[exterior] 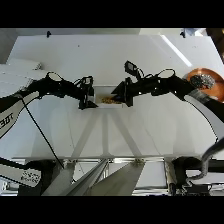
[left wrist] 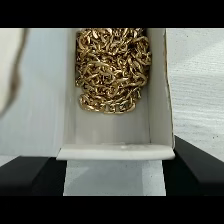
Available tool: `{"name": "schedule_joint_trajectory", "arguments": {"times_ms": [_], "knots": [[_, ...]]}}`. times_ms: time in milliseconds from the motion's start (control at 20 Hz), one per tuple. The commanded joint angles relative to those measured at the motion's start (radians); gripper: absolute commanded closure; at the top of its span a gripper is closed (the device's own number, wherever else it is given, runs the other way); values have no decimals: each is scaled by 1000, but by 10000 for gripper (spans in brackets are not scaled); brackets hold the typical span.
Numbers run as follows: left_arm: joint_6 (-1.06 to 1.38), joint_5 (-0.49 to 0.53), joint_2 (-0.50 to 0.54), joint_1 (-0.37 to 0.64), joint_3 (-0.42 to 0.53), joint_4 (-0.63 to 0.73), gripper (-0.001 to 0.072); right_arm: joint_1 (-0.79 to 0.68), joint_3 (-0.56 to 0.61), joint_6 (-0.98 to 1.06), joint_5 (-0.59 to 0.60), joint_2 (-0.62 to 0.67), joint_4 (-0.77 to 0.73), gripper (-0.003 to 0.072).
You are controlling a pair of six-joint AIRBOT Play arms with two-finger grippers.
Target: Fold the box and place the chain.
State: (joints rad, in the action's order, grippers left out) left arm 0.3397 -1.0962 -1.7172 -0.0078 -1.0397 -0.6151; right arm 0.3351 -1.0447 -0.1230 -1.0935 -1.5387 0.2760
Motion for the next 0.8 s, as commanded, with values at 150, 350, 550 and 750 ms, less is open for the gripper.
{"name": "schedule_joint_trajectory", "arguments": {"times_ms": [150, 350, 550, 750], "knots": [[0, 0, 0, 0, 0, 0, 536, 21, -241, 320, -2, 24, 116, 455], [0, 0, 0, 0, 0, 0, 536, 20, -533, 719, 54, -59, 413, 511], [0, 0, 0, 0, 0, 0, 536, 20, -686, 973, 31, -225, 534, 510], [0, 0, 0, 0, 0, 0, 536, 21, -685, 1073, -99, -340, 528, 509]]}}
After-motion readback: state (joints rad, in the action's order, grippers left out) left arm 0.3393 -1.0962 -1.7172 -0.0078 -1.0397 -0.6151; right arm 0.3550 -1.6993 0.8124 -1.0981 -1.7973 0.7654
